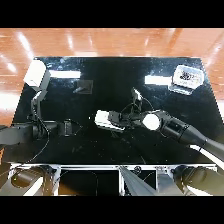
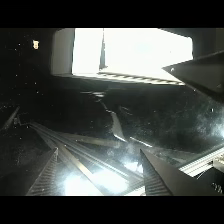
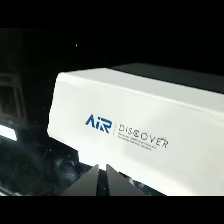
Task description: Fold the box and place the chain.
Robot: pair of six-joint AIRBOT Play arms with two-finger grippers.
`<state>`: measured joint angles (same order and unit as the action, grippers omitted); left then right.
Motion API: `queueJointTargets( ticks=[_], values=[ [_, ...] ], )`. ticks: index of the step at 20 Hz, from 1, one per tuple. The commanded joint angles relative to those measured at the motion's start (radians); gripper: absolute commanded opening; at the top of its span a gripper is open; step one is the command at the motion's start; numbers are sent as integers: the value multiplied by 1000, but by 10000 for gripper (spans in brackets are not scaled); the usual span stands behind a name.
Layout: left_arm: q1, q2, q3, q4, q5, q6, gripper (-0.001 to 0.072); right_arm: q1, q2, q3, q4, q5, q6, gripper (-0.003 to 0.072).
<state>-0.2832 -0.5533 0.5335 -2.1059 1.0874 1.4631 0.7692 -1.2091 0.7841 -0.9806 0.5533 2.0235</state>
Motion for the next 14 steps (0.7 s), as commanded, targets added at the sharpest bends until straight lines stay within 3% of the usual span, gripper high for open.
queueJointTargets(
  ticks=[1, 14],
  values=[
    [1, 0, 0, 0, -1, 0, 619, 2, -9, -1, -6, 18, -2, 68],
    [1, 0, -1, 0, -1, 0, 619, 2, -37, -1, -27, 37, -16, 68]
  ],
)
